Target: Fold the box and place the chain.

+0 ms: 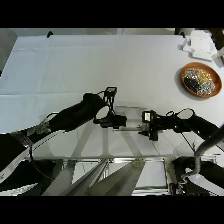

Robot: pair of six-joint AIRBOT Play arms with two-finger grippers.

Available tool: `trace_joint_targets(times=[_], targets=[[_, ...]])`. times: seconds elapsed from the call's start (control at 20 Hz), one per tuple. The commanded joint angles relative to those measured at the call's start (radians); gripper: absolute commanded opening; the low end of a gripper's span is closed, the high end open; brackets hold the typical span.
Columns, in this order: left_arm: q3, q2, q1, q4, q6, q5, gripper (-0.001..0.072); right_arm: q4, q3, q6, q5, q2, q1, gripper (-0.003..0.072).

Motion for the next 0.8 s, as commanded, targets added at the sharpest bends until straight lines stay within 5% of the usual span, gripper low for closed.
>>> trace_joint_targets(times=[0.0, 0.2, 0.75], targets=[[0.000, -0.020, -0.015, 0.039, -0.047, 0.006, 0.0171, 0.000, 0.000, 0.000, 0.000, 0.000, 0.000, 0.0414], [0.000, -0.031, -0.022, 0.041, -0.047, 0.052, 0.0009, 0.000, 0.000, 0.000, 0.000, 0.000, 0.000, 0.0414], [0.000, -0.076, -0.057, 0.046, -0.058, 0.046, 0.0041, 0.000, 0.000, 0.000, 0.000, 0.000, 0.000, 0.0414]])
